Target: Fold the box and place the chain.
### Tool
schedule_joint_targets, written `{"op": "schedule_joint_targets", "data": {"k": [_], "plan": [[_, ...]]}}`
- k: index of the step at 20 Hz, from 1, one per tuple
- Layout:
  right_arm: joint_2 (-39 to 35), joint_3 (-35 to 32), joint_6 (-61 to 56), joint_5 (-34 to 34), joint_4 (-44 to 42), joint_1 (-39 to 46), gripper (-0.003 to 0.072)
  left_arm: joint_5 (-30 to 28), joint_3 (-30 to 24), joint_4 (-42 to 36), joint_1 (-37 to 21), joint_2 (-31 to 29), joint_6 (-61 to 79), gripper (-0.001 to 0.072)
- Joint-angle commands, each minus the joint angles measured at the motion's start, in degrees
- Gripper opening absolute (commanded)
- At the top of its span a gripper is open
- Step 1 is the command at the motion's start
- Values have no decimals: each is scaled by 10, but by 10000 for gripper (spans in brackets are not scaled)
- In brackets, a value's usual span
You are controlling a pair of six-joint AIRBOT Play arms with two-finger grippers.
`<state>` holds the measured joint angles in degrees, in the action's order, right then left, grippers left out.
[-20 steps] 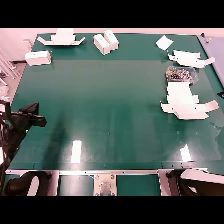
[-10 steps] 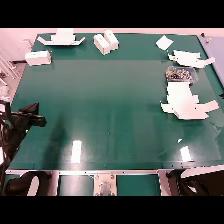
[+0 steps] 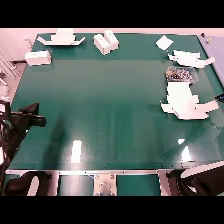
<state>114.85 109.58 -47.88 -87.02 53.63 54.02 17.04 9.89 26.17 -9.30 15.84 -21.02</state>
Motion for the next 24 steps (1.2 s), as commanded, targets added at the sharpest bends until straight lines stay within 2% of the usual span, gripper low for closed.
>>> {"op": "schedule_joint_targets", "data": {"k": [1, 9, 16, 24], "plan": [[31, 31, 3, 2, 0, 0, 437, 0, 0, 0, 0, 0, 0, 21], [78, 34, 3, -12, 0, 0, 454, 0, 0, 0, 0, 0, 0, 21], [103, 34, 12, -68, -13, 0, 452, 0, 0, 0, 0, 0, 0, 21], [117, 34, 14, -86, -15, 0, 420, 0, 0, 0, 0, 0, 0, 21]]}}
